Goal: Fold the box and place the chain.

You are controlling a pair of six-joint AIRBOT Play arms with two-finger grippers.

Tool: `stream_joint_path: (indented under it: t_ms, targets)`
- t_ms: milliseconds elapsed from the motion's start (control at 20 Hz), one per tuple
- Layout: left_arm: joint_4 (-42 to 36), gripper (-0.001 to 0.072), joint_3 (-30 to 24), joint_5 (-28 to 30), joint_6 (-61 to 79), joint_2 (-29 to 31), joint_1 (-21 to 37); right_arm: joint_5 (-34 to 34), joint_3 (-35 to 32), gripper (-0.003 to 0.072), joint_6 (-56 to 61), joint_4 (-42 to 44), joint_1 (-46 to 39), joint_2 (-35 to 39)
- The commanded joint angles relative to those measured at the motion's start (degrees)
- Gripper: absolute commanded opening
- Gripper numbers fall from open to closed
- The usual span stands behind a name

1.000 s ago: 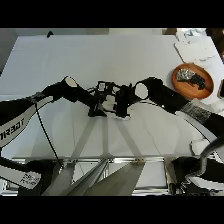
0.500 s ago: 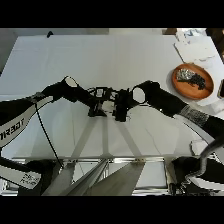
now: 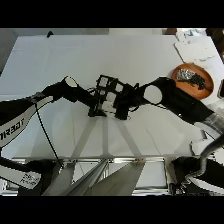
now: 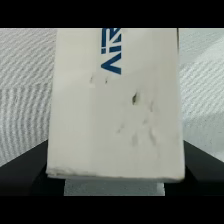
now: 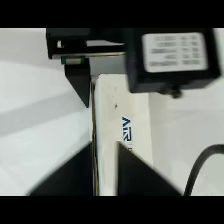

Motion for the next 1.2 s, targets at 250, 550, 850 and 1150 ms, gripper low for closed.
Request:
stream_joint_path:
  t_ms: [250, 550, 850, 1150]
  targets:
    - [0.0, 0.0092, 0.0, 0.0, 0.0, 0.0, 0.0, -6.5, -5.8, 0.0011, 3.7, 24.7, -6.7, 2.8]
    - [0.0, 0.0092, 0.0, 0.0, 0.0, 0.0, 0.0, -13.7, -15.7, 0.0009, 3.2, 29.9, -9.2, 2.6]
    - [0.0, 0.0092, 0.0, 0.0, 0.0, 0.0, 0.0, -16.1, -20.0, 0.0007, 2.8, 30.3, -6.7, -2.2]
    - [0.0, 0.0092, 0.0, 0.0, 0.0, 0.0, 0.0, -16.1, -20.1, 0.0008, 2.8, 30.0, -5.4, -3.8]
